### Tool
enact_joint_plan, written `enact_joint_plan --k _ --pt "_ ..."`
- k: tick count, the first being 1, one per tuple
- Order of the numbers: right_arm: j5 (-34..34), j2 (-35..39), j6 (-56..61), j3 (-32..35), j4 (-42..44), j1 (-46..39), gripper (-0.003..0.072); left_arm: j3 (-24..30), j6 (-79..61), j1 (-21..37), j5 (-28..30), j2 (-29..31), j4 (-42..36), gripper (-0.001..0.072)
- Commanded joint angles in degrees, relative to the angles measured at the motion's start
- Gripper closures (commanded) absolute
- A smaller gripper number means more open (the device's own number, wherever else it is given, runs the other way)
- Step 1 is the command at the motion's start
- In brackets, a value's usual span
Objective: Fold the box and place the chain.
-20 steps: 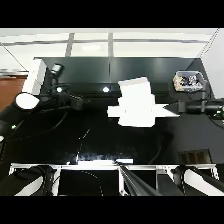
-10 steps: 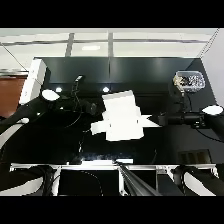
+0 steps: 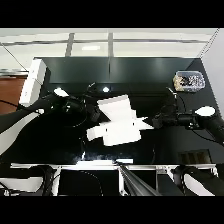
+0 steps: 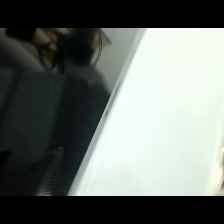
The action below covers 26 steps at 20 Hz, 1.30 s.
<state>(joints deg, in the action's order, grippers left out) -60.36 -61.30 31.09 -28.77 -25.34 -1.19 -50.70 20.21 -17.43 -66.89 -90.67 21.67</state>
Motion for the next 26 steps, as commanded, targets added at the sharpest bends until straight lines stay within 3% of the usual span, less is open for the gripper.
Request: enact_joint_plan --k 1,2,4,5,6,7,10,11,14,15,16,17,18,20,24,26 --pt "0.2 0.1 0.6 0.0 -0.2 0.2 0.0675 -0.3 -6.5 0.0 -1.8 -1.0 1.4 0.0226" --pt "0.2 0.0 0.7 0.0 -0.2 0.2 0.0675 -0.4 -7.1 -0.1 -1.7 -1.0 0.7 0.0228" --pt "0.2 0.0 1.0 0.0 -0.2 0.2 0.0675 -0.4 -7.1 -0.4 -1.6 -1.0 0.9 0.0314" --pt "0.2 0.0 1.1 0.0 -0.2 0.2 0.0675 -0.4 -7.1 -0.8 -1.5 -1.0 0.8 0.0314" --pt "0.1 0.0 1.1 0.0 -0.2 0.2 0.0675 -0.6 -7.1 -0.9 -1.2 -1.0 1.3 0.0355" --pt "0.1 0.1 1.1 0.0 -0.3 0.2 0.0675 -1.0 -7.1 -1.3 -1.0 -1.0 2.3 0.0449" --pt "0.2 0.0 1.0 0.0 -0.3 0.2 0.0675 -1.9 -7.1 -2.4 -0.5 -1.0 3.2 0.052" --pt "0.2 0.1 1.0 0.0 -0.3 0.2 0.0675 -2.3 -7.1 -2.7 -0.6 -1.0 3.7 0.0688" --pt "0.5 0.1 1.1 0.0 -2.2 0.2 0.0672 -2.8 -7.1 -2.8 -0.7 -1.0 5.0 0.0682" --pt "0.4 0.1 1.4 -0.2 -3.1 0.2 0.0563 -2.9 -7.1 -2.8 -0.8 -1.0 6.1 0.0682" --pt "0.0 0.1 2.5 -1.1 -5.1 0.2 0.0327 -2.9 -7.1 -2.8 -2.1 -1.0 6.5 0.0683" --pt "-0.8 0.1 4.5 -2.8 -7.2 0.2 0.0169 -2.9 -7.4 -2.8 -6.4 -0.8 6.8 0.0683" --pt "-2.2 0.1 5.4 -5.3 -9.5 0.2 0.007 -3.0 -11.0 -2.9 -9.8 -0.5 8.2 0.0685" --pt "-4.2 0.1 5.4 -10.8 -14.2 0.1 0.0069 -3.3 -14.6 -3.3 -9.4 1.1 13.2 0.0688" --pt "-4.2 0.1 0.2 -18.3 -21.8 0.1 0.0069 -3.1 -19.4 -5.0 2.3 6.5 14.1 0.0688" --pt "-4.4 0.1 -7.1 -19.1 -25.2 0.1 0.0069 -3.1 -22.5 -7.1 4.3 7.4 14.1 0.0688"
